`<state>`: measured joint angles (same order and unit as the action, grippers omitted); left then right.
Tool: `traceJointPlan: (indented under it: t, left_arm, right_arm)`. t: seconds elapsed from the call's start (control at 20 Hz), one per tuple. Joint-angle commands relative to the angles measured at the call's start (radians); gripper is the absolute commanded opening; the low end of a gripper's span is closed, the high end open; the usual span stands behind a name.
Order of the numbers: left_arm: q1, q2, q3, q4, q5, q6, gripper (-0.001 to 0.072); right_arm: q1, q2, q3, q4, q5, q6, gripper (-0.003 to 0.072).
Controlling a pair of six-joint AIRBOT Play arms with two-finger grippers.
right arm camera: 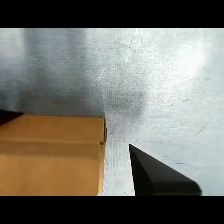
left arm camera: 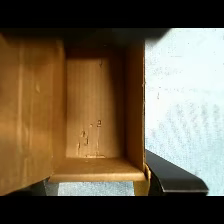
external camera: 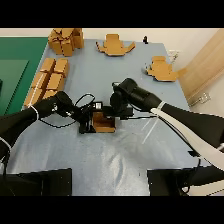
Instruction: Fold the box.
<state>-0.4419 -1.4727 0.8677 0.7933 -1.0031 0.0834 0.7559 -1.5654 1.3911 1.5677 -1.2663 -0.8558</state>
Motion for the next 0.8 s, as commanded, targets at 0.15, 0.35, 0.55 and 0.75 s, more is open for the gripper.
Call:
traceJointPlan:
  t: [0.15,0.35,0.55,0.75]
  left_arm:
    - [0.0,0.0,0.0,0.001,0.0,-0.006,0.0019]
    - [0.0,0.0,0.0,0.001,0.0,-0.006,0.0019]
    - [0.0,0.0,0.0,0.001,0.0,-0.006,0.0019]
    - [0.001,0.0,0.0,0.001,0.0,-0.006,0.0019]
  right_arm:
    - [-0.108,0.26,-0.205,0.203,0.118,-0.239,0.0165]
    - [-0.326,0.353,-0.425,0.432,0.334,-0.455,0.0001]
    - [-0.601,0.12,-0.389,1.202,0.378,-1.168,0.0001]
    - [-0.571,-0.142,-0.135,1.261,-0.051,-1.407,0.0004]
